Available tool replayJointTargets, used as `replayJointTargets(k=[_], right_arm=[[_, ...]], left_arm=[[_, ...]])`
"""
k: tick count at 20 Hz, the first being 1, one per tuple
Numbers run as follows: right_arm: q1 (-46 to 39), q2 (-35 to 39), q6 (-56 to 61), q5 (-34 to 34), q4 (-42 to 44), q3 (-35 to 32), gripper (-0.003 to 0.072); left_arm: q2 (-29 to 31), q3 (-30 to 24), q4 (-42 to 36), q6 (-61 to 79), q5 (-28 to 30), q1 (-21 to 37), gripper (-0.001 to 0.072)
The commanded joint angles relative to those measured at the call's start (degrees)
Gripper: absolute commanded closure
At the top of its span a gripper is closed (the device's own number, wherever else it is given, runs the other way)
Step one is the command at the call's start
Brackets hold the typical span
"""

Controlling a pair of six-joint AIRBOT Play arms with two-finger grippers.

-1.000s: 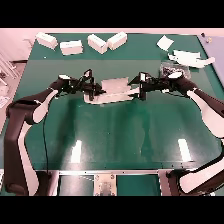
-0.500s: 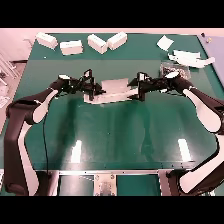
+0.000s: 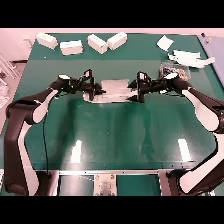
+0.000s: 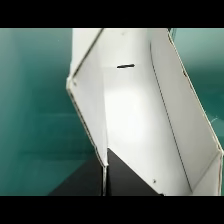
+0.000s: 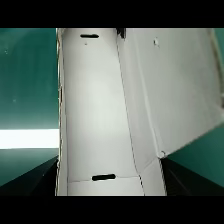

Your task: Fold the box and place the chain.

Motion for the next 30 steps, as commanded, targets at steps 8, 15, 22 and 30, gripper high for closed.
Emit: replayJointTargets(k=[8,15,22,30], right_arm=[[0.02,-0.98,0.83,2.49,0.85,-0.61,0.0019],[-0.11,-2.99,-0.11,2.47,2.34,-0.59,0.002],[-0.85,-4.15,-1.64,2.51,4.79,-0.59,0.002],[-1.07,-4.24,-2.93,5.42,6.67,-0.59,0.002]], left_arm=[[-0.04,-0.02,0.02,-0.02,0.04,0.0,0.0688],[-0.04,-0.02,0.0,-0.02,0.04,0.0,0.0688],[-0.04,-0.02,0.02,-0.02,0.07,0.0,0.0688],[-0.04,-0.02,0.0,-0.02,0.04,0.0,0.0688]])
